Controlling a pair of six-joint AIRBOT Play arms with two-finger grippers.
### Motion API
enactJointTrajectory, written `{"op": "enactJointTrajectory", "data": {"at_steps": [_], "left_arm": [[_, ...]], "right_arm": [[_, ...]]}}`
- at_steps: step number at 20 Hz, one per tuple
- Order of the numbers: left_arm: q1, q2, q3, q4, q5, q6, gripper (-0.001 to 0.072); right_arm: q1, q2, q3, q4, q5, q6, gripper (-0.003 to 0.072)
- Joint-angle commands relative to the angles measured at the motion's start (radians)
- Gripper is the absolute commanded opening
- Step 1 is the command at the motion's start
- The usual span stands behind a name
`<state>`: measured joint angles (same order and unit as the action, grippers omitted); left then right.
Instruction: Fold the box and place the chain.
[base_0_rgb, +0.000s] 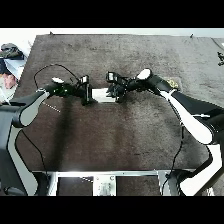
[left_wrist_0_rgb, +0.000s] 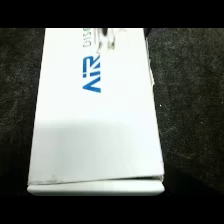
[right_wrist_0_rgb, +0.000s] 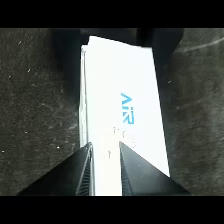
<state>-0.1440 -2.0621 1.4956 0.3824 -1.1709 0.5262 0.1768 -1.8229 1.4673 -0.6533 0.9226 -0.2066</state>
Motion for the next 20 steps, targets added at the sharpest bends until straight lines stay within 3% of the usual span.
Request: {"op": "enactJointTrajectory", "data": {"at_steps": [1, 6, 13, 14, 15, 20], "left_arm": [[0.0, -0.001, 0.0, -0.001, 0.003, -0.002, 0.0467], [0.0, -0.001, 0.0, -0.001, 0.003, -0.002, 0.0467], [0.0, -0.001, 0.0, -0.001, 0.003, -0.002, 0.0467], [0.0, -0.001, 0.0, -0.001, 0.003, -0.002, 0.0467], [0.0, -0.001, 0.0, -0.001, 0.003, -0.002, 0.0467], [0.0, -0.001, 0.0, -0.001, 0.003, -0.002, 0.0467]], "right_arm": [[0.0, 0.0, -0.03, -0.004, 0.003, 0.0, 0.0226], [0.0, 0.019, -0.03, 0.031, 0.027, 0.001, 0.0228], [-0.042, 0.045, -0.03, 0.235, 0.05, 0.001, 0.0227], [-0.048, 0.042, -0.03, 0.255, 0.049, 0.005, 0.0211], [-0.053, 0.035, -0.03, 0.257, 0.049, 0.031, 0.0078], [-0.088, -0.063, -0.03, 0.254, 0.134, 0.172, 0.0052]]}}
